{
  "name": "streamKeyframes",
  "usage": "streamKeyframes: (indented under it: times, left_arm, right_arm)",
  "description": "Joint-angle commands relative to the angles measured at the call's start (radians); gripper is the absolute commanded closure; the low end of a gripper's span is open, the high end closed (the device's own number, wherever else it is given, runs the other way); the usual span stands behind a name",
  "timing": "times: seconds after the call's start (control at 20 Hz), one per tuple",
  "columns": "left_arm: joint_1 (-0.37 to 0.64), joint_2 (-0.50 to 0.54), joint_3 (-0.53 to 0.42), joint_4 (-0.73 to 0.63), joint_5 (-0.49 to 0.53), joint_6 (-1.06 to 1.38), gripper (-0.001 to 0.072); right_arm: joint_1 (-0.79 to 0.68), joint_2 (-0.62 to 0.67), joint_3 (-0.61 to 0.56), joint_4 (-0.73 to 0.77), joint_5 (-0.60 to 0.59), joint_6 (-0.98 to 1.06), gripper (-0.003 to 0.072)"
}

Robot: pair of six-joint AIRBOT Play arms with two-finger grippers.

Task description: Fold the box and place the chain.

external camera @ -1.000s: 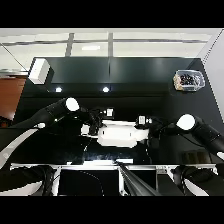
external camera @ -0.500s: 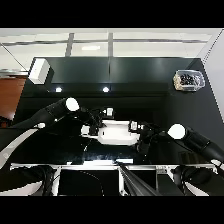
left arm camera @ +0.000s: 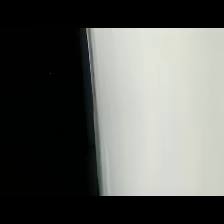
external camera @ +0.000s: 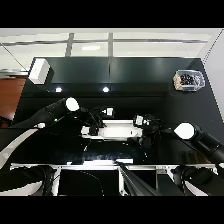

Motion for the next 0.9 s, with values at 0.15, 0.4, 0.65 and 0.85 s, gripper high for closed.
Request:
streamKeyframes:
  times: [0.15,0.4,0.65,0.85]
  left_arm:
    - [-0.001,0.001,0.000,0.000,0.000,0.001,0.0683]
    - [-0.001,0.001,0.000,0.000,0.000,0.001,0.0683]
    - [-0.001,0.001,0.000,0.000,0.000,0.001,0.0683]
    - [-0.001,0.001,0.000,-0.004,0.000,0.000,0.0683]
  right_arm:
    - [-0.040,0.002,0.002,0.018,-0.023,-0.026,-0.0018]
    - [-0.041,-0.064,0.000,0.134,-0.029,-0.166,-0.0018]
    - [-0.040,-0.137,0.001,0.214,0.051,-0.283,-0.0018]
    - [-0.040,-0.188,0.000,0.214,0.041,-0.424,-0.0018]
